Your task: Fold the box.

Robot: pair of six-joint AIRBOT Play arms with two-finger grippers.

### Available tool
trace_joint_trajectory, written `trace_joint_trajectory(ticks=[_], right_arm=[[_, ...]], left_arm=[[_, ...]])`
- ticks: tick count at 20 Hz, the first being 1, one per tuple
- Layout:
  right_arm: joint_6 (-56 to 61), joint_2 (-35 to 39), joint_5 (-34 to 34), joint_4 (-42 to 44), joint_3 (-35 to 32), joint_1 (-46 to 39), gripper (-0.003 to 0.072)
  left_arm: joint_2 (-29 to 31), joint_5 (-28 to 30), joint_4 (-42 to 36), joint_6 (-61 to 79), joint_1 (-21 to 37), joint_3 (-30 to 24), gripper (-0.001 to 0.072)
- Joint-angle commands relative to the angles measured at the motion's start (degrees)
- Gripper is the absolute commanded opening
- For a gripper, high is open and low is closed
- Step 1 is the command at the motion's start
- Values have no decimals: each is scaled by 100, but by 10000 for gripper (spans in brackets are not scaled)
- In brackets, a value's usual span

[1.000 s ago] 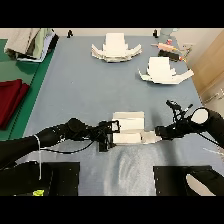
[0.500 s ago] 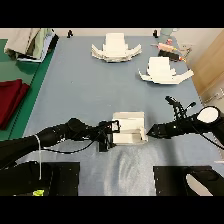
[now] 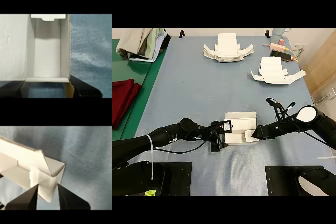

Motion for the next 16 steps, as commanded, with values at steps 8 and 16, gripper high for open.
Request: trace_joint_trajectory(ticks=[8, 16], right_arm=[[4594, -1058, 214, -3368, 1320, 2514, 333], [5829, -1733, 337, -3832, 1451, 2876, 333]], left_arm=[[-4, 2, 0, 4, 4, 0, 422], [-4, 2, 0, 4, 4, 0, 422]])
